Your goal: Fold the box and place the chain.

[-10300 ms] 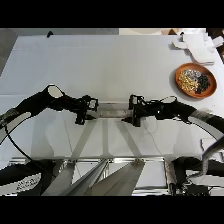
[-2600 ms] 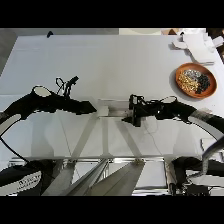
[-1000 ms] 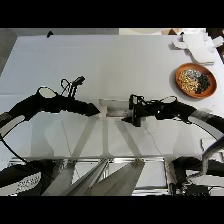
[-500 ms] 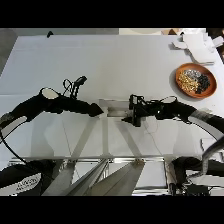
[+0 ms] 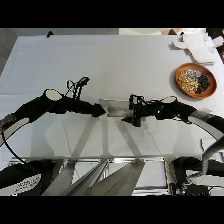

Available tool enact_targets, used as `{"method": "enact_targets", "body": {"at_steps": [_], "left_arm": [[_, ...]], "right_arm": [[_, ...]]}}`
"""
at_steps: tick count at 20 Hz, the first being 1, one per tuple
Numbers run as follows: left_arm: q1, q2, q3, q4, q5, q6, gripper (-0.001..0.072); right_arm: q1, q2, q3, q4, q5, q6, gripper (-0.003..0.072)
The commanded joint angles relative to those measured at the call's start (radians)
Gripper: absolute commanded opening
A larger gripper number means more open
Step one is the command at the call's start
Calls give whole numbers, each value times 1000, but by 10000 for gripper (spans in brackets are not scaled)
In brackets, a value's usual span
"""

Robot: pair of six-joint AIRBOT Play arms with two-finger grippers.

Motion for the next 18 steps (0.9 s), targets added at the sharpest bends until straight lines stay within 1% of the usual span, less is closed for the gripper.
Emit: {"method": "enact_targets", "body": {"at_steps": [1, 3, 5, 6, 12, 18], "left_arm": [[-8, 1, 0, 0, 18, -59, 605], [-21, 1, 0, 0, 14, -69, 605], [-40, 2, 1, 1, 11, -70, 577], [-51, 2, 1, 1, 13, -72, 577], [-68, 2, 1, 13, 68, -94, 571], [-79, 2, 1, 184, 85, -144, 566]], "right_arm": [[1, 0, 0, 0, 0, 0, 504], [1, 0, 0, 0, 0, 0, 504], [1, 0, 0, 0, 0, 0, 504], [1, 0, 0, 0, 0, 0, 504], [1, 0, 0, 0, 0, 0, 504], [1, 0, 0, 0, 0, 0, 504]]}}
